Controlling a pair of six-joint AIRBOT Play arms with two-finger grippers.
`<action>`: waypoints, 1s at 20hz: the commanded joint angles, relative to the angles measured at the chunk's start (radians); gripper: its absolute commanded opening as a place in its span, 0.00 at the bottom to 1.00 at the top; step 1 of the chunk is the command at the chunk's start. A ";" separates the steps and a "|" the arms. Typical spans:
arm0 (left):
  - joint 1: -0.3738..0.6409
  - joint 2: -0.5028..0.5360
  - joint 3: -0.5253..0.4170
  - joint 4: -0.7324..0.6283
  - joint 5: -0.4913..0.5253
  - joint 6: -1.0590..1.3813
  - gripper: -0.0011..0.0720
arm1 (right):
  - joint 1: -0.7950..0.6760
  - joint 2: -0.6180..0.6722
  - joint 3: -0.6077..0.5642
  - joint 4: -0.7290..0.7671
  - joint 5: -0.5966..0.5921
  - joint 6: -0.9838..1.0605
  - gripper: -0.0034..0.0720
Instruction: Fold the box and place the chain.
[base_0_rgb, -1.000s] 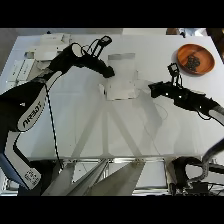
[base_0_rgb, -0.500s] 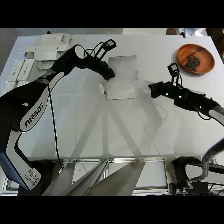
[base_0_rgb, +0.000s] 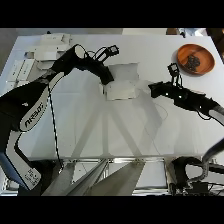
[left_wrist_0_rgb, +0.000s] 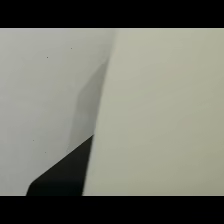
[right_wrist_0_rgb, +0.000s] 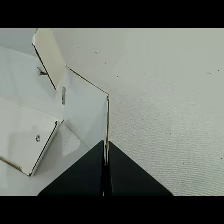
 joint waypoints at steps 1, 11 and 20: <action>-0.001 -0.001 0.001 -0.056 0.003 0.029 0.21 | 0.000 0.001 0.000 0.000 0.000 0.000 0.06; -0.001 -0.001 0.001 -0.087 0.045 0.029 0.03 | 0.000 0.001 0.000 0.000 0.000 0.000 0.06; -0.001 -0.001 0.001 -0.083 0.055 0.027 0.03 | 0.000 0.001 0.000 0.000 0.000 0.000 0.06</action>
